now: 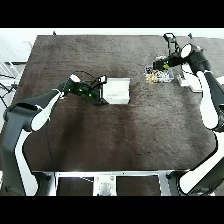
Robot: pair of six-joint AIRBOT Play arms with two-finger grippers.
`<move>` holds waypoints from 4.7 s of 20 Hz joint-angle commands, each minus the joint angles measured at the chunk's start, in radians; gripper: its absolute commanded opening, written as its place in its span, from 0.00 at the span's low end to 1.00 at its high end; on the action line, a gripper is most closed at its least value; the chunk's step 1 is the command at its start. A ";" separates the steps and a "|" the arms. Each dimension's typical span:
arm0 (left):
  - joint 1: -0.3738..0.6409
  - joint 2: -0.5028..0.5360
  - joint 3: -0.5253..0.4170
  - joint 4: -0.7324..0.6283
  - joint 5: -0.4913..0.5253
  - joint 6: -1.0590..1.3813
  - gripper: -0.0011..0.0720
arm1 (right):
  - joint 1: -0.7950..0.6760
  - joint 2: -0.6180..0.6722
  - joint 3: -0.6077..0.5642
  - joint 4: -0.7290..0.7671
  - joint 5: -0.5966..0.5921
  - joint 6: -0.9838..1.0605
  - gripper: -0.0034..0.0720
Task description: Fold the box and place the chain.
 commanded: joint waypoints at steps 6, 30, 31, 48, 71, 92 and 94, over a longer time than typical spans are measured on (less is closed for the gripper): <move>0.000 0.000 0.000 0.000 0.000 0.000 0.56 | 0.020 0.284 0.001 0.008 0.103 -0.028 0.06; 0.000 0.000 0.000 0.000 0.000 0.000 0.56 | 0.446 0.673 -0.272 0.038 0.121 -0.076 0.06; 0.000 0.000 0.000 0.000 0.000 0.000 0.56 | 0.447 0.673 -0.304 0.066 0.087 -0.076 0.06; 0.000 0.000 0.000 0.000 0.000 0.000 0.56 | 0.470 0.314 -0.676 0.320 -0.481 -0.132 0.08; 0.000 0.000 0.000 0.000 0.000 0.000 0.56 | 0.020 0.135 -0.581 0.436 -0.433 -0.079 0.73; 0.000 0.000 0.000 0.000 0.000 0.000 0.56 | 0.054 0.210 -0.471 0.450 -0.356 -0.097 0.06; 0.000 0.000 0.000 0.000 0.000 0.000 0.56 | 0.064 0.308 -0.471 0.450 -0.299 -0.119 0.06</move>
